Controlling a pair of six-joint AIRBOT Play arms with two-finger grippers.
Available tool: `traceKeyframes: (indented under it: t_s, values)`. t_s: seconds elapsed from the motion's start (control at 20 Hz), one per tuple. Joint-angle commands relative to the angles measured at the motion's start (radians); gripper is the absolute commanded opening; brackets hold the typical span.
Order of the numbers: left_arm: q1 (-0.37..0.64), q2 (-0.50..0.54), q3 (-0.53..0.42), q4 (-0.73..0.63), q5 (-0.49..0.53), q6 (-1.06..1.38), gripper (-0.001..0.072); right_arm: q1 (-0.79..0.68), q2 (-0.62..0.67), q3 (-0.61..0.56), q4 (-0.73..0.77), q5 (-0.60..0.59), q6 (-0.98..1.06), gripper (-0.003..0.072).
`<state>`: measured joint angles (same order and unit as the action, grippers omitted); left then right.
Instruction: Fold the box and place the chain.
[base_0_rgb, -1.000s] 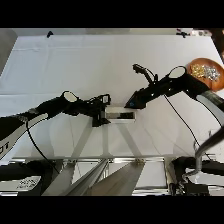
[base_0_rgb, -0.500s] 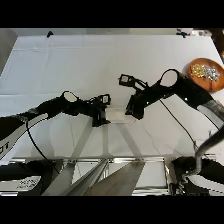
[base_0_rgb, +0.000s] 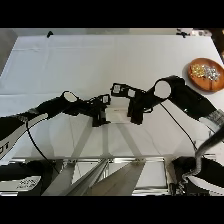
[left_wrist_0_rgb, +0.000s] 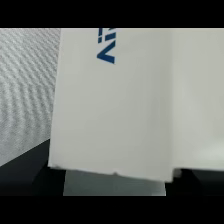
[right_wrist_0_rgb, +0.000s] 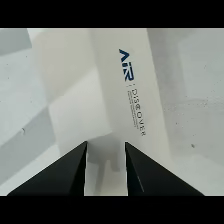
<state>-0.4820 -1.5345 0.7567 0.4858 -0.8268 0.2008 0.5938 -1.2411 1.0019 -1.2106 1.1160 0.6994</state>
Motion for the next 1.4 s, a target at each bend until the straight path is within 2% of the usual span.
traceKeyframes:
  t_s: [0.0, 0.2, 0.65, 0.85, 0.9, 1.0, 1.05, 1.35]
  values:
    - [0.0, 0.0, 0.0, 0.0, 0.0, 0.0, 0.0254, 0.067, 0.004, 0.0, -0.072, 0.003, 0.05, 0.0191]
    - [0.0, 0.0, 0.0, 0.0, 0.0, 0.0, 0.0254, 0.097, 0.003, -0.005, -0.134, -0.064, 0.09, 0.0176]
    - [0.0, 0.0, 0.0, 0.0, 0.0, 0.0, 0.0254, 0.097, 0.005, -0.029, -0.143, -0.056, 0.138, 0.0157]
    - [0.0, 0.0, 0.0, 0.0, 0.0, 0.0, 0.0254, 0.092, 0.005, -0.031, -0.147, -0.105, 0.137, 0.016]
    - [0.0, 0.0, 0.0, 0.0, 0.0, 0.0, 0.0254, 0.092, 0.005, -0.031, -0.147, -0.112, 0.138, 0.0207]
    - [0.0, 0.0, 0.0, 0.0, 0.0, 0.0, 0.0254, 0.092, 0.005, -0.031, -0.146, -0.101, 0.138, 0.0393]
    - [0.0, 0.0, 0.0, 0.0, 0.0, 0.0, 0.0254, 0.092, 0.005, -0.031, -0.147, -0.096, 0.137, 0.0419]
    - [0.0, 0.0, 0.0, 0.0, 0.0, 0.0, 0.0254, 0.13, 0.01, -0.031, -0.148, -0.152, 0.04, 0.0422]
